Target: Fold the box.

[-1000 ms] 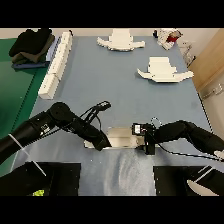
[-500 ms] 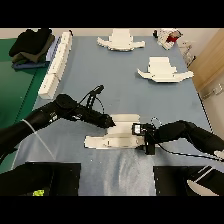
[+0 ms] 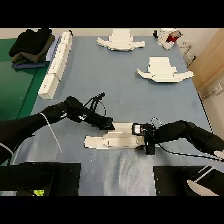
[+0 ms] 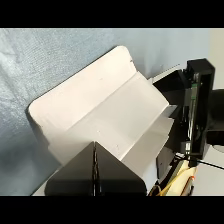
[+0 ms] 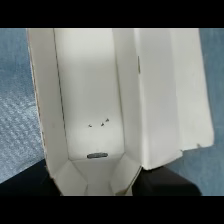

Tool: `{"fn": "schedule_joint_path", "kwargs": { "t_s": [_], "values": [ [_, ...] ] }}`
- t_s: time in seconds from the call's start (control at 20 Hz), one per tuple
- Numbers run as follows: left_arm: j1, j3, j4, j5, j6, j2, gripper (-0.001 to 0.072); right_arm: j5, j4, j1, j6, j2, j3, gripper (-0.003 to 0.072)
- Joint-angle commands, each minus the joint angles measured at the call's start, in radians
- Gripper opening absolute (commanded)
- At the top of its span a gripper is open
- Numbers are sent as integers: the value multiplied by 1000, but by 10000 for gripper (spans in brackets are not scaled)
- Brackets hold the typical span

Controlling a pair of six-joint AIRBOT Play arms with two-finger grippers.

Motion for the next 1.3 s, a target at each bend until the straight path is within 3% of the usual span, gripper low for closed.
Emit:
{"fn": "schedule_joint_path", "kwargs": {
  "t_s": [0.0, 0.2, 0.4, 0.75, 0.95, 1.15, 1.2, 1.25],
  "values": [
    [1, 25, -1, 2, 16, -14, 12, 0, 0, 1, 0, -1, 0, 470],
    [3, 76, 8, -17, 65, 17, 11, 0, 0, 1, 0, -1, 0, 470],
    [3, 94, 76, -13, 107, 145, 11, 0, 0, 1, 0, -1, 0, 470],
    [-92, 91, 438, -17, 53, 469, 10, 0, 0, 1, 0, -1, 0, 470],
    [-179, 21, 652, -40, -1, 613, 10, 0, 0, 1, 0, -1, 0, 470],
    [-158, -105, 656, -97, 245, 681, 15, 0, 0, 1, 0, -1, 0, 470],
    [-139, -136, 628, -96, 331, 679, 166, 0, 0, 1, 0, -1, 0, 470],
    [-120, -166, 586, -87, 417, 673, 571, 0, 0, 1, 0, -1, 0, 470]
  ]
}}
